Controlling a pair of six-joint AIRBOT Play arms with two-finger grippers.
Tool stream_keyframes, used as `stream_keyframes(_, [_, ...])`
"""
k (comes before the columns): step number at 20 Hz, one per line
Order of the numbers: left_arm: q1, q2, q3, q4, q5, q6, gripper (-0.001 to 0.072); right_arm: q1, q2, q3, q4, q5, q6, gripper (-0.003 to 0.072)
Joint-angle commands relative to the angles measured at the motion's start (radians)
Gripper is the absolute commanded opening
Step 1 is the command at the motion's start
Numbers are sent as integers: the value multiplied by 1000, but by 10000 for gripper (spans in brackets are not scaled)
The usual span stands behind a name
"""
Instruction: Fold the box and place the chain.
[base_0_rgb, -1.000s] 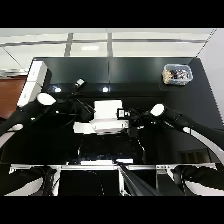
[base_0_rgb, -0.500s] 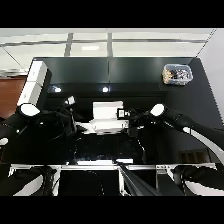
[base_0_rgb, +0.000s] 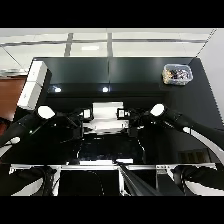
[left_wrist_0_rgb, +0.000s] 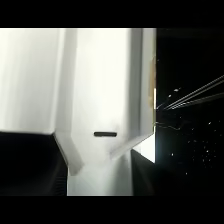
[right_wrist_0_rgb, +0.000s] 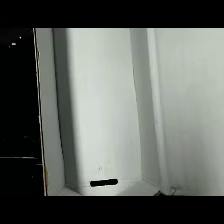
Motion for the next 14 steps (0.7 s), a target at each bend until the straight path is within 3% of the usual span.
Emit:
stream_keyframes(1, [-23, -27, 18, -3, -12, 12, 235, 0, -1, 0, 0, 0, 0, 313])
stream_keyframes(10, [-49, -80, 23, -173, -25, 22, 218, 0, -1, 0, 0, 0, 0, 313])
stream_keyframes(14, [-60, -92, 24, -168, -12, 24, 214, 0, -1, 0, 0, 0, 0, 313])
